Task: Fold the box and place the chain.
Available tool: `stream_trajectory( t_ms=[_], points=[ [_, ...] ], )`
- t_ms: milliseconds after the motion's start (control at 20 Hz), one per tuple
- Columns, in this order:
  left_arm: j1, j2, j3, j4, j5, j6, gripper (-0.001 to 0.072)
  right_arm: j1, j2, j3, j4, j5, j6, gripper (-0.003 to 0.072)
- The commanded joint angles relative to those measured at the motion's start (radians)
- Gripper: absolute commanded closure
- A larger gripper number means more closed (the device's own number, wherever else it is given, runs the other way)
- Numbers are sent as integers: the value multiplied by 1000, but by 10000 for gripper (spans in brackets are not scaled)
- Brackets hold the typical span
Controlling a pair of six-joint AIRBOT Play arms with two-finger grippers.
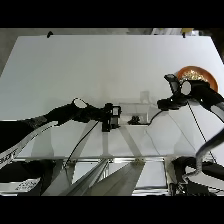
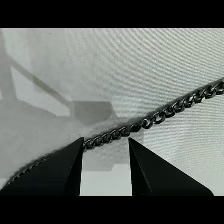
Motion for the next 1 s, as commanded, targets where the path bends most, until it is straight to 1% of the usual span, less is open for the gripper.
stream_trajectory(
  t_ms=[0,100,150,200,250,350,450,550,650,750,850,950],
  points=[
    [0,0,0,0,0,0,606,1,-30,0,-12,-8,11,420],
    [0,0,0,0,0,0,606,1,-40,0,-11,3,10,535],
    [0,0,0,0,0,0,606,1,-39,0,-10,7,10,568],
    [0,0,0,0,0,0,606,1,-37,0,-11,19,8,649],
    [0,0,0,0,0,0,606,1,-31,0,-11,21,4,664],
    [0,0,0,0,0,0,606,1,-7,0,-10,28,0,670],
    [0,0,0,0,0,0,606,1,43,0,-3,54,-24,670],
    [0,0,0,0,0,0,606,1,131,0,26,105,-58,670],
    [0,0,0,0,0,0,606,1,248,0,82,159,-82,670],
    [0,0,0,0,0,0,606,1,380,0,166,198,-130,671],
    [0,0,0,0,0,0,606,1,500,0,292,242,-177,671],
    [0,0,0,0,0,0,606,1,588,0,437,285,-212,671]
  ],
)
